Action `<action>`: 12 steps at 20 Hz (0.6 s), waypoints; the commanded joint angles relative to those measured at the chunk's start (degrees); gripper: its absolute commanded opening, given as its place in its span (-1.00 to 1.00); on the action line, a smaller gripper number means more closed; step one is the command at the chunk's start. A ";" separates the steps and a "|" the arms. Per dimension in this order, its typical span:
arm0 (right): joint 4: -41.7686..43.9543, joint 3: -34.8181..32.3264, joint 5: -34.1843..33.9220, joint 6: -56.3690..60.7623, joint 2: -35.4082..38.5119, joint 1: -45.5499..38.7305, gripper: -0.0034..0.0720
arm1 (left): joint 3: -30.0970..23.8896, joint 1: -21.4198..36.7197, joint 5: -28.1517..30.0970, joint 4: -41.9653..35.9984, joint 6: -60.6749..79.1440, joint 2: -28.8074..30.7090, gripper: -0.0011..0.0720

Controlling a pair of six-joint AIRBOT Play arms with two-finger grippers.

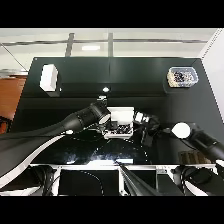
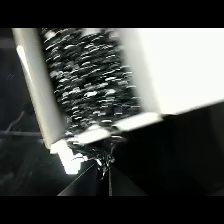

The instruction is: Fold the box and place the chain.

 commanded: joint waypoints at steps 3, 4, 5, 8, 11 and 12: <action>-2.49 8.55 10.80 11.43 11.93 -5.92 -0.82 | -0.02 0.04 -0.02 0.00 0.00 -0.04 -0.88; -1.95 10.36 11.28 12.31 13.22 -6.19 -0.82 | -0.02 0.04 0.00 0.00 0.00 -0.04 -0.88; 0.04 12.15 11.65 12.33 14.08 -6.14 -0.83 | -0.02 0.04 -0.02 -0.02 0.00 -0.04 -0.88; 13.79 13.79 8.90 14.21 13.55 -6.12 -0.82 | -0.02 0.04 -0.02 -0.02 0.00 -0.04 -0.88; 20.33 13.75 9.09 15.72 9.73 -6.14 -0.66 | -0.02 0.04 -0.02 -0.02 -0.02 -0.04 -0.88; 18.67 13.75 8.35 16.00 9.09 -6.43 0.25 | -0.02 0.04 -0.02 -0.02 0.00 -0.04 -0.88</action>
